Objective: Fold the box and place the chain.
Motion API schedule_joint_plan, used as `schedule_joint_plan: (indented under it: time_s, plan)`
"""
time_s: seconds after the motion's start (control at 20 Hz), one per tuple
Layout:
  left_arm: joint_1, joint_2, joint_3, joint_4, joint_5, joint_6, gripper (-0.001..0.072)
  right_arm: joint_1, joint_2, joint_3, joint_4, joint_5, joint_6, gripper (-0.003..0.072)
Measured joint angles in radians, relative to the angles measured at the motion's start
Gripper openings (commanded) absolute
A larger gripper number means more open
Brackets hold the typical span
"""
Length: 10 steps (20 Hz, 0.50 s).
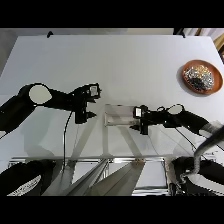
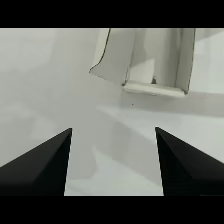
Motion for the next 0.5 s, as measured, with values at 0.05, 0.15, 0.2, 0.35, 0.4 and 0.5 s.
schedule_joint_plan:
  time_s: [0.05, 0.15, 0.2, 0.35, 0.4, 0.5]
  plan:
    - [0.0, -0.003, 0.0, 0.015, 0.005, 0.0, 0.0575, 0.0, 0.0, 0.0, 0.0, 0.0, 0.0, 0.0399]
    - [0.0, -0.014, 0.0, 0.047, 0.01, 0.002, 0.0575, 0.0, 0.0, 0.0, 0.0, 0.0, 0.0, 0.0399]
    - [0.0, -0.021, 0.0, 0.061, 0.013, 0.003, 0.0575, 0.0, 0.0, 0.0, 0.0, 0.0, 0.0, 0.0399]
    - [0.0, -0.05, 0.0, 0.084, 0.016, 0.02, 0.0587, 0.0, 0.0, 0.0, 0.0, 0.0, 0.0, 0.0399]
    - [0.0, -0.06, 0.0, 0.089, 0.016, 0.035, 0.0679, 0.0, 0.0, 0.0, 0.0, 0.0, 0.0, 0.0399]
    - [0.0, -0.079, 0.0, 0.091, 0.007, 0.081, 0.0697, 0.0, 0.0, 0.0, 0.0, 0.0, 0.0, 0.0399]
